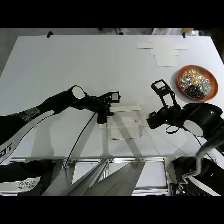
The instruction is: Fold the box and place the chain.
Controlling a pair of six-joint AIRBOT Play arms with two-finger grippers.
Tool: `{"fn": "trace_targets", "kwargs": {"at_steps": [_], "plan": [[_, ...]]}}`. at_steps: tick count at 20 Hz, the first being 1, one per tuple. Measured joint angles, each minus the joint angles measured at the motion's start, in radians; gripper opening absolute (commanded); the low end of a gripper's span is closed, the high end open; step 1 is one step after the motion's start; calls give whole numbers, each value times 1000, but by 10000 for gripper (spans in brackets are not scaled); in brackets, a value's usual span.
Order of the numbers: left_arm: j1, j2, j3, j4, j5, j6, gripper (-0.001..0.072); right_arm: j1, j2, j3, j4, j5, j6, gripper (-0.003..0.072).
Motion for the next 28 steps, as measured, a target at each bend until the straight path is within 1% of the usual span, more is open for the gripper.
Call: {"fn": "trace_targets", "kwargs": {"at_steps": [7, 8, 9, 10, 11, 12, 14, 17, 19, 23, 28], "plan": [[0, -2, 0, 4, 3, 0, 9, 0, 0, 0, -6, 17, -38, 358], [0, -2, 0, 4, 3, 0, 9, 0, 0, 0, -6, 18, -53, 303], [0, -2, 0, 5, 3, 0, 9, 0, 0, 0, -6, 20, -80, 196], [0, -2, 0, 5, 3, 0, 9, 0, 0, 0, -3, 19, -113, 50], [0, -2, 0, 5, 4, 0, 9, 0, 0, 0, 3, 18, -158, 12], [0, -2, 0, 5, 4, 0, 9, 0, -1, 0, 17, 13, -212, 12], [0, -2, 0, 5, 4, 0, 9, 0, -3, 0, 79, 0, -386, 12], [0, -2, 0, 5, 4, 0, 9, 0, -16, 0, 235, -16, -697, 14], [0, -2, 0, 5, 4, 0, 9, 0, -26, 0, 301, -16, -830, 14], [0, -2, 0, 6, 4, 1, 9, 0, -36, 0, 327, 26, -951, 14], [0, -2, 0, 6, 4, 1, 9, 0, -39, 0, 294, 70, -970, 14]]}}
